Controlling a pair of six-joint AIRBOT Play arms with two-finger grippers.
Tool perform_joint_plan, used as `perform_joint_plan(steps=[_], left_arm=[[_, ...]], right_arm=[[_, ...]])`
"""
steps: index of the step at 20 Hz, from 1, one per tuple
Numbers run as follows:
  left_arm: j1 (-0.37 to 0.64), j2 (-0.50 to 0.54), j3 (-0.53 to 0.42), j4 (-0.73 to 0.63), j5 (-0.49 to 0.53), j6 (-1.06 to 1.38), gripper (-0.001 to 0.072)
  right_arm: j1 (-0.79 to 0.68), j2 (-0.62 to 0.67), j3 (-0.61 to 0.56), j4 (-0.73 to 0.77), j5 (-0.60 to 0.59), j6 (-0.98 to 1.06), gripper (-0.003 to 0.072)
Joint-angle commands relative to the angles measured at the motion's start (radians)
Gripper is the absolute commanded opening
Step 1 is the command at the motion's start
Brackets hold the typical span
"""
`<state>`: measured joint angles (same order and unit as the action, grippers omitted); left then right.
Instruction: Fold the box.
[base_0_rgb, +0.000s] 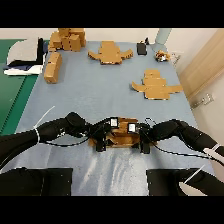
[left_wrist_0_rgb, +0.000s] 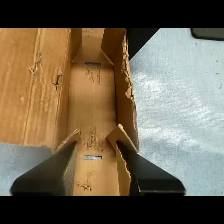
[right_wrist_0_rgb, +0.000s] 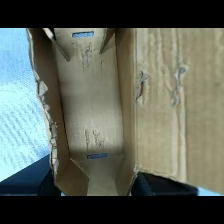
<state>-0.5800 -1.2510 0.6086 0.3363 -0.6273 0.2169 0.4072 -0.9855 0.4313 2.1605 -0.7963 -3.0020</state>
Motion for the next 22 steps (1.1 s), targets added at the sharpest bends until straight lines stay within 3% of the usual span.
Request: perform_joint_plan(steps=[1, 2, 6, 7, 8, 9, 13, 15, 18, 22], left_arm=[[0.0, -0.001, 0.001, 0.0, -0.001, -0.001, 0.056], [0.0, -0.001, 0.001, 0.001, -0.001, -0.001, 0.0596], [0.0, 0.0, 0.001, 0.01, 0.0, -0.012, 0.0592], [0.001, 0.003, 0.001, 0.035, 0.0, -0.057, 0.0456], [0.001, 0.01, 0.001, 0.09, -0.001, -0.112, 0.0137], [0.001, 0.023, 0.001, 0.177, -0.005, -0.205, 0.0016], [0.004, 0.163, 0.002, 0.631, -0.076, -0.801, 0.0016], [0.029, 0.262, 0.001, 0.762, -0.134, -1.076, 0.0015], [0.131, 0.363, 0.001, 0.885, -0.175, -1.485, 0.0015], [0.3, 0.322, -0.018, 0.862, -0.301, -1.749, 0.0016]], right_arm=[[0.0, 0.0, 0.0, 0.001, 0.002, 0.001, 0.0509], [0.0, 0.0, 0.0, 0.001, 0.002, 0.001, 0.0509], [0.0, 0.0, 0.0, 0.0, 0.002, 0.001, 0.051], [0.0, 0.0, 0.0, 0.0, 0.002, 0.001, 0.0509], [0.0, 0.0, 0.0, 0.0, 0.002, 0.001, 0.051], [0.0, 0.0, 0.0, 0.0, 0.002, 0.001, 0.0509], [0.0, 0.0, 0.0, 0.001, 0.002, 0.001, 0.0509], [0.0, 0.0, 0.0, 0.001, 0.002, 0.001, 0.051], [0.0, 0.0, 0.0, 0.001, 0.002, 0.001, 0.0509], [0.0, 0.0, 0.0, 0.0, 0.002, 0.001, 0.0509]])
